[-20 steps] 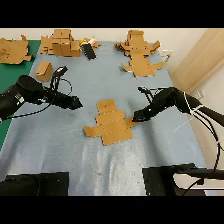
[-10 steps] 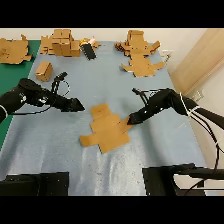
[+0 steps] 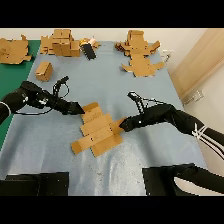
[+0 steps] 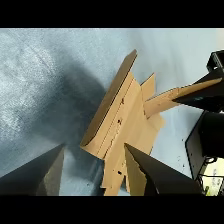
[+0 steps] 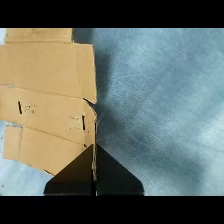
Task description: Fold the box.
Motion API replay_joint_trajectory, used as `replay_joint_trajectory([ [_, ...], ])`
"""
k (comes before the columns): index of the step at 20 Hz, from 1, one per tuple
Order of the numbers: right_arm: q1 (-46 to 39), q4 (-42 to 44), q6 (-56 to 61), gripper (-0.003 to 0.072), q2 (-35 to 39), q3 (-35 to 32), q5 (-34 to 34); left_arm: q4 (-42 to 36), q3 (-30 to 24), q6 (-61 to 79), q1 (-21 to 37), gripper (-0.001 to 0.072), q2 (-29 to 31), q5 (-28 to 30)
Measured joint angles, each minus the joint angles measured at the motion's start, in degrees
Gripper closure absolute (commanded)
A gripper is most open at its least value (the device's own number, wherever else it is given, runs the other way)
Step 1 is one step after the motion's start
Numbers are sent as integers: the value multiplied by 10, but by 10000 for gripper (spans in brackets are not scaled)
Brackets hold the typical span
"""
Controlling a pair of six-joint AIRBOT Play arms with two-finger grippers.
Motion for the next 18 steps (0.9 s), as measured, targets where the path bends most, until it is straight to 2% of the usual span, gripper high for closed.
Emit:
replay_joint_trajectory([
  [11,21,14,-4,687,16,-19,45,-16,0,47,-39,116,-15,-9],
  [13,22,15,-4,687,16,-19,47,-25,0,56,-42,249,-24,-14],
  [18,22,15,-4,688,16,-19,48,-64,0,94,-44,251,-48,-28],
])
